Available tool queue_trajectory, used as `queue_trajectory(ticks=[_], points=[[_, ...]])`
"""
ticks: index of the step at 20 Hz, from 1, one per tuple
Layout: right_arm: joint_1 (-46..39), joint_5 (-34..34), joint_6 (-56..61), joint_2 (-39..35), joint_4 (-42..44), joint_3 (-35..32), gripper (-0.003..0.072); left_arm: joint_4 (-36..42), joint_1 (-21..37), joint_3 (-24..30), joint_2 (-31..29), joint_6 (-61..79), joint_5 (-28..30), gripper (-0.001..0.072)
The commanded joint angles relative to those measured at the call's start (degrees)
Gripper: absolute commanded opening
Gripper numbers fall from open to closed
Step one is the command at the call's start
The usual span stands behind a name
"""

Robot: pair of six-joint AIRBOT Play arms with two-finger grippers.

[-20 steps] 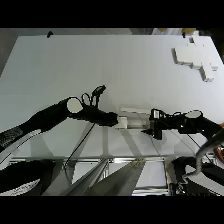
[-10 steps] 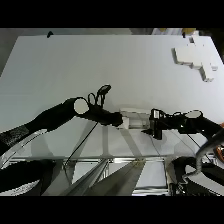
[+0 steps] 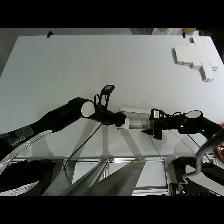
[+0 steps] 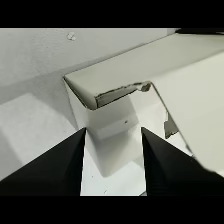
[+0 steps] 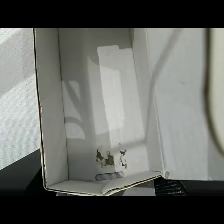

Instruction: Fold the box and place the chain.

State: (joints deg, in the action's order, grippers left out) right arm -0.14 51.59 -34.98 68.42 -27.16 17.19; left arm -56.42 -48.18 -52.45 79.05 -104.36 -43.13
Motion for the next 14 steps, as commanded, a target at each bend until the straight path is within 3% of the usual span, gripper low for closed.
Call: queue_trajectory(ticks=[1, 7, 14], points=[[0.02, 0.02, 0.00, 0.02, 0.02, -0.04, 0.0340, -5.68, -2.05, -2.75, 1.92, -6.75, -1.49, 0.0390], [0.02, 0.02, 0.00, 0.02, 0.02, -0.04, 0.0340, -13.97, -4.07, -8.90, 4.96, -16.72, -7.13, 0.0389], [0.02, 0.02, 0.00, 0.02, 0.02, -0.04, 0.0340, -24.20, -6.49, -17.20, 9.86, -28.61, -21.22, 0.0389]])
